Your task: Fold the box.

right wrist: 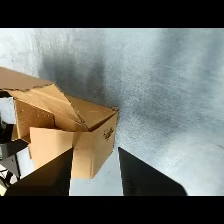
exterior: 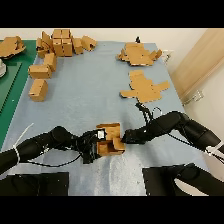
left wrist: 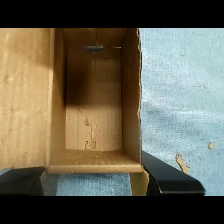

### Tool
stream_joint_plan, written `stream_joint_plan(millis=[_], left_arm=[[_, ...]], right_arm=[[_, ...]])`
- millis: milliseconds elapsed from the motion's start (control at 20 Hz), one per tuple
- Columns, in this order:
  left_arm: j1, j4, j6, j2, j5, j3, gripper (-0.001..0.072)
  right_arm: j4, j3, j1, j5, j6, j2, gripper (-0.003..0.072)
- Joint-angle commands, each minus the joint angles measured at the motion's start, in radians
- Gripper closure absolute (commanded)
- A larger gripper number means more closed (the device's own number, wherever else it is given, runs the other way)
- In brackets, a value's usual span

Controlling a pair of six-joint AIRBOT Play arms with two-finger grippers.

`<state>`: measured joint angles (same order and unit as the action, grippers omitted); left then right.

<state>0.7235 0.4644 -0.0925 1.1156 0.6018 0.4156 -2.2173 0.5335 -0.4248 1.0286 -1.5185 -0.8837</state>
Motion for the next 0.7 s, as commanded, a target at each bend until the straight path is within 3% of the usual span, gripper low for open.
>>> stream_joint_plan(millis=[0, 350, 450, 650], left_arm=[[0.000, 0.000, 0.000, 0.000, 0.000, 0.000, 0.0304], [0.000, 0.000, 0.000, 0.000, 0.000, 0.000, 0.0304], [0.000, 0.000, 0.000, 0.000, 0.000, 0.000, 0.0305], [0.000, 0.000, 0.000, 0.000, 0.000, 0.000, 0.0304]], right_arm=[[-0.004, 0.001, -0.044, -0.011, 0.011, -0.001, 0.0237], [0.201, 0.002, -0.181, -0.055, 0.316, -0.003, 0.0242], [0.271, 0.002, -0.222, -0.077, 0.409, -0.003, 0.0276], [0.299, 0.014, -0.288, -0.130, 0.502, -0.053, 0.0275]])
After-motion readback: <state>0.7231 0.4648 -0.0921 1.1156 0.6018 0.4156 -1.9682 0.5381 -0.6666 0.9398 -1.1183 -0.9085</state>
